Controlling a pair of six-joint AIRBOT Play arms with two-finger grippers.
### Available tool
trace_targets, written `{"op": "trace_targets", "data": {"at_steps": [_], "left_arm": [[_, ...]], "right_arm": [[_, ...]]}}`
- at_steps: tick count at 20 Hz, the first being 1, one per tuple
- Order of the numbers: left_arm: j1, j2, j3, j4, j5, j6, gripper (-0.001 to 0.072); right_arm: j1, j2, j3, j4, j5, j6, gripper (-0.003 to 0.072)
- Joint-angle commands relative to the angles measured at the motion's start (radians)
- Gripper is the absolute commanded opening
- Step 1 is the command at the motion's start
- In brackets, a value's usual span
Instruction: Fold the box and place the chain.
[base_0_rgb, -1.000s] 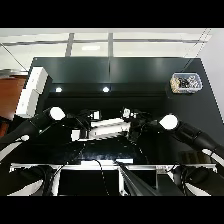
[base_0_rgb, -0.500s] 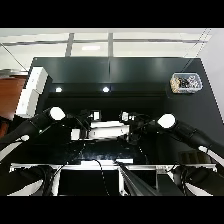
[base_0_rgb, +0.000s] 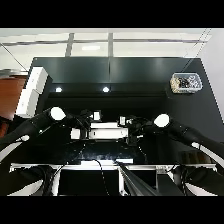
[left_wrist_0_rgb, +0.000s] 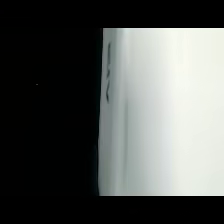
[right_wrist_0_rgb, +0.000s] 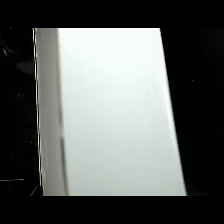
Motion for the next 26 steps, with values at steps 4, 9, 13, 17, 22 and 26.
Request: {"op": "trace_targets", "data": {"at_steps": [4,9,13,17,22,26], "left_arm": [[-0.001,-0.001,0.000,0.000,0.002,-0.001,0.0030],[-0.001,-0.001,0.000,0.000,0.002,-0.001,0.0030],[-0.001,-0.001,0.000,0.000,0.002,-0.001,0.0030],[-0.001,-0.001,0.000,0.000,0.001,-0.001,0.0030],[-0.001,-0.001,0.000,0.000,0.001,-0.001,0.0030],[-0.001,-0.001,0.000,0.000,0.001,-0.001,0.0030]], "right_arm": [[0.003,-0.033,0.000,0.040,-0.002,-0.055,0.0695],[0.003,-0.043,0.002,0.031,-0.005,-0.049,0.0694],[0.004,-0.045,0.002,0.012,-0.022,-0.016,0.0694],[0.029,-0.046,0.003,-0.022,-0.043,0.003,0.0694],[0.032,-0.047,0.003,-0.026,-0.057,0.017,0.0694],[0.032,-0.047,0.003,-0.026,-0.057,0.018,0.0570]]}}
